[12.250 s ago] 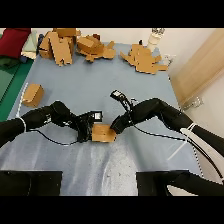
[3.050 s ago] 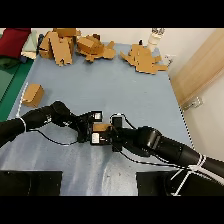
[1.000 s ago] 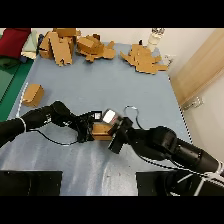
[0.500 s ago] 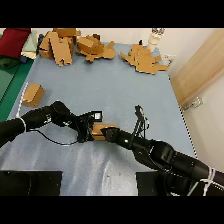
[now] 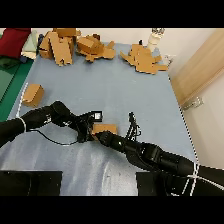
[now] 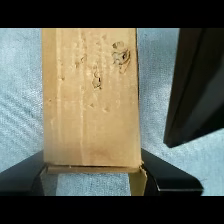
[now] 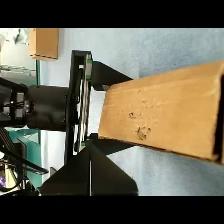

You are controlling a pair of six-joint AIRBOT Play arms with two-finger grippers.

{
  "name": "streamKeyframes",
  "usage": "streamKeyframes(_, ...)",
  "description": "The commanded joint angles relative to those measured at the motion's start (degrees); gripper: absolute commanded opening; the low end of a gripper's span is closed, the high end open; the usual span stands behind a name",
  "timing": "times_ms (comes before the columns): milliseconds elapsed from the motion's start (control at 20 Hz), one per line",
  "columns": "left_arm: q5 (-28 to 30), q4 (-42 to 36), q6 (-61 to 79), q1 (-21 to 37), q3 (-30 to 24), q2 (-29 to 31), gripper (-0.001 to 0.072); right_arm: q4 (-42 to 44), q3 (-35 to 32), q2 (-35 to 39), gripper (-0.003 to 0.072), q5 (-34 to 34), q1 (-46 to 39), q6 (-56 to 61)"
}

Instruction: Fold the box.

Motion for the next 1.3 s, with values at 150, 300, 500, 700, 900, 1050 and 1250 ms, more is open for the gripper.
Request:
streamKeyframes(150, 0.0, 0.0, 0.0, 0.0, 0.0, 0.0, 0.0318, 0.0, 0.0, -0.6, 0.0003, -1.0, 0.0, -1.0)
streamKeyframes(300, 0.0, 0.0, 0.0, 0.0, 0.0, 0.0, 0.0318, 0.0, 0.0, -0.6, 0.0003, -1.0, -0.8, -1.2)
streamKeyframes(500, 0.0, 0.0, 0.0, 0.0, 0.0, 0.0, 0.0318, 0.0, 0.0, -0.6, 0.0003, -1.0, -2.2, -1.8)
streamKeyframes(700, 0.0, 0.0, 0.0, 0.0, 0.0, 0.0, 0.0318, 0.0, 0.0, -0.6, 0.0003, -2.2, -3.1, -1.9)
streamKeyframes(900, 0.0, 0.0, 0.0, 0.0, 0.0, 0.0, 0.0318, -1.1, 0.0, -0.6, 0.0002, -6.0, -3.1, -1.9)
streamKeyframes(1050, 0.0, 0.0, 0.0, 0.0, 0.0, 0.0, 0.0318, -1.1, 0.0, -1.1, 0.0003, -6.0, -3.1, -2.2)
streamKeyframes(1250, 0.0, 0.0, 0.0, 0.0, 0.0, 0.0, 0.0318, -1.0, 0.0, -3.8, 0.0003, -5.0, -3.1, -2.2)
